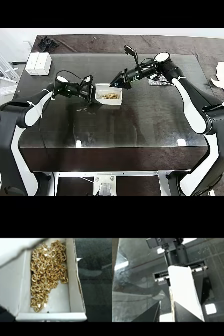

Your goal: Fold the box and place the chain.

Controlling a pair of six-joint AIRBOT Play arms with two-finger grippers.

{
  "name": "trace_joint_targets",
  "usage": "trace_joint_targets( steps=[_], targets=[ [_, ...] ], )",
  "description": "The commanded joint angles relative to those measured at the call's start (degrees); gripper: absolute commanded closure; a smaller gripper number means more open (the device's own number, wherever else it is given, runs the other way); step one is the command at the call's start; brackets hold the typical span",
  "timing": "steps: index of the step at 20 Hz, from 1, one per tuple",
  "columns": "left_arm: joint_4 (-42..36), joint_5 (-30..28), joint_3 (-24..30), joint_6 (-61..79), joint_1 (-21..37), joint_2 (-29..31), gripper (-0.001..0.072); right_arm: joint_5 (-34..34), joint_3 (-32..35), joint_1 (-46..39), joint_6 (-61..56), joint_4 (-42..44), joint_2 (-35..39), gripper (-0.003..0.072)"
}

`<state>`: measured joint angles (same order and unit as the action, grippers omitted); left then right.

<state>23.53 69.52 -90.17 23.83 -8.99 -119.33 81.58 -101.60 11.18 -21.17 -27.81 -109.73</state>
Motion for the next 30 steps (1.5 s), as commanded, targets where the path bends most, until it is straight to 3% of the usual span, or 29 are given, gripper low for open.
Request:
trace_joint_targets(
  steps=[1, 7, 10, 13, 16, 22, 25, 27, 30],
  targets=[
    [0.0, 0.0, 0.0, 0.0, 0.0, 0.0, 0.0279, -0.7, 0.0, 0.3, 0.3, -0.3, -0.2, 0.0471],
    [0.0, 0.0, 0.0, 0.0, 0.0, 0.0, 0.0279, -4.1, 0.0, 0.7, 0.9, -0.1, -0.6, 0.0480],
    [0.0, 0.0, 0.0, 0.0, 0.0, 0.0, 0.0279, -4.5, 0.0, 0.7, 0.8, 0.0, -0.6, 0.0518],
    [0.0, 0.0, 0.0, 0.0, 0.0, 0.0, 0.0279, -0.5, -0.2, 0.4, 0.7, 4.5, -0.6, 0.0448],
    [0.0, 0.0, 0.0, 0.0, 0.0, 0.0, 0.0279, -1.2, -1.6, -0.5, 3.2, 9.4, -0.6, 0.0444],
    [0.0, 0.0, 0.0, 0.0, 0.0, 0.0, 0.0279, -19.0, -2.1, -0.9, 3.8, 9.6, -1.4, 0.0477],
    [0.0, 0.0, 0.0, 0.0, 0.0, 0.0, 0.0280, -18.0, -2.1, -0.5, -1.3, 1.6, -2.8, 0.0475],
    [0.0, 0.0, 0.0, 0.0, 0.0, 0.0, 0.0280, -13.3, -2.0, 0.2, -1.9, -4.1, -3.4, 0.0473],
    [0.0, 0.0, 0.0, 0.0, 0.0, 0.0, 0.0280, -6.8, -2.2, 0.3, -1.9, -2.4, -3.4, 0.0465]
  ],
)
